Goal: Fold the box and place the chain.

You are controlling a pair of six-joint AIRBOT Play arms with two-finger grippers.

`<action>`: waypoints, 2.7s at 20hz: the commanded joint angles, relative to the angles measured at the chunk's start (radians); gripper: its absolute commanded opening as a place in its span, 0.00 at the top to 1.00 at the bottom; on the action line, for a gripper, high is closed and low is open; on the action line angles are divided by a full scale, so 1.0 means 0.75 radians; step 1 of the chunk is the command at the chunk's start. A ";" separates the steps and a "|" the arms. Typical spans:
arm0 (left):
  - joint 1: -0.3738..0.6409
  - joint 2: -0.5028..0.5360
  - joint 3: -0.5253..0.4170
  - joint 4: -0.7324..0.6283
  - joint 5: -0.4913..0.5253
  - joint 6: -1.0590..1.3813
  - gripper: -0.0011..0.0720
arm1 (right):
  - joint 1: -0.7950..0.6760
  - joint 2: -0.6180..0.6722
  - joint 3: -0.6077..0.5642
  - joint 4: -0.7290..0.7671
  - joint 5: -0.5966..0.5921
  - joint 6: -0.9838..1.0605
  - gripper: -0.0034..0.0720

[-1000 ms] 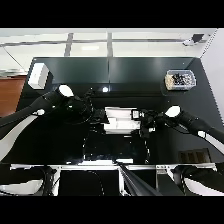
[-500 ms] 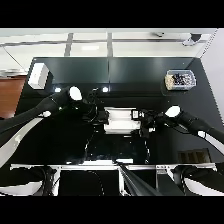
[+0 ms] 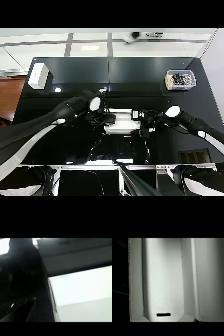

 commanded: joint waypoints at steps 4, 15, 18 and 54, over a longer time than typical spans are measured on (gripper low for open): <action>-0.121 -0.115 0.146 0.158 -0.090 -0.227 0.44 | 0.001 0.001 0.001 0.000 0.001 0.001 0.86; -0.134 -0.172 0.195 0.112 -0.135 -0.245 0.82 | 0.001 0.001 0.001 0.000 0.001 0.001 0.86; -0.133 -0.167 0.195 0.113 -0.135 -0.245 0.81 | 0.001 0.001 0.001 0.000 0.001 0.000 0.86; -0.090 -0.158 0.195 0.108 -0.169 -0.286 0.95 | 0.001 0.001 0.001 0.002 -0.014 0.017 0.69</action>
